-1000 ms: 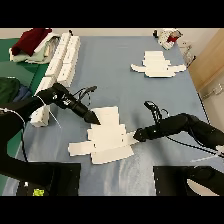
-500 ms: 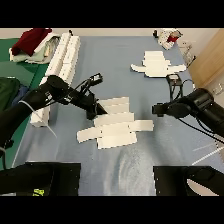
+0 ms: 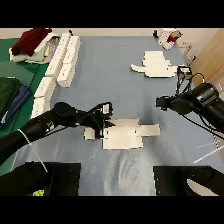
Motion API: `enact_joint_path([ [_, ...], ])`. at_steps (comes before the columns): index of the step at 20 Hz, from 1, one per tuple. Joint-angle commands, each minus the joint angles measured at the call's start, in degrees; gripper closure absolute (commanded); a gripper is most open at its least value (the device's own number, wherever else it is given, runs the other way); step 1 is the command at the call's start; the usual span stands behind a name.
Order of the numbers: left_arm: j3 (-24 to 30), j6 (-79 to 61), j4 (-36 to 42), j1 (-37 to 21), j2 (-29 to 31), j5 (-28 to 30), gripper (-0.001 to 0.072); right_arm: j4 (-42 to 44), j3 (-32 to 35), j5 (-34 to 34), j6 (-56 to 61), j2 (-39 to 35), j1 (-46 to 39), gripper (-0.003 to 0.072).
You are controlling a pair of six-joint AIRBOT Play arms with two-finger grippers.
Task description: Fold the box.
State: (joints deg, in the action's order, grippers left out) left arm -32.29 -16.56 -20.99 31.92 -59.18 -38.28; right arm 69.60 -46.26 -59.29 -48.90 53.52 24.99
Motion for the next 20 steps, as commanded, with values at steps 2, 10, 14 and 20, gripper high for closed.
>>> enact_joint_path([
  [2,3.9,-5.1,1.9,3.0,0.9,6.1,0.0699,1.3,-0.1,0.2,1.2,0.0,0.0,0.0319],
  [10,-1.3,2.8,-2.6,-1.8,0.4,-3.8,0.0697,3.5,-0.1,0.3,1.6,0.0,0.0,0.0319],
  [14,-3.8,5.2,-2.7,-3.9,-0.1,-9.8,0.0697,3.7,-0.1,0.5,1.6,0.1,0.0,0.0319],
  [20,-4.7,5.7,-3.9,-4.2,-6.2,-9.7,0.0697,4.7,-0.1,0.5,1.6,0.1,0.0,0.0320],
])
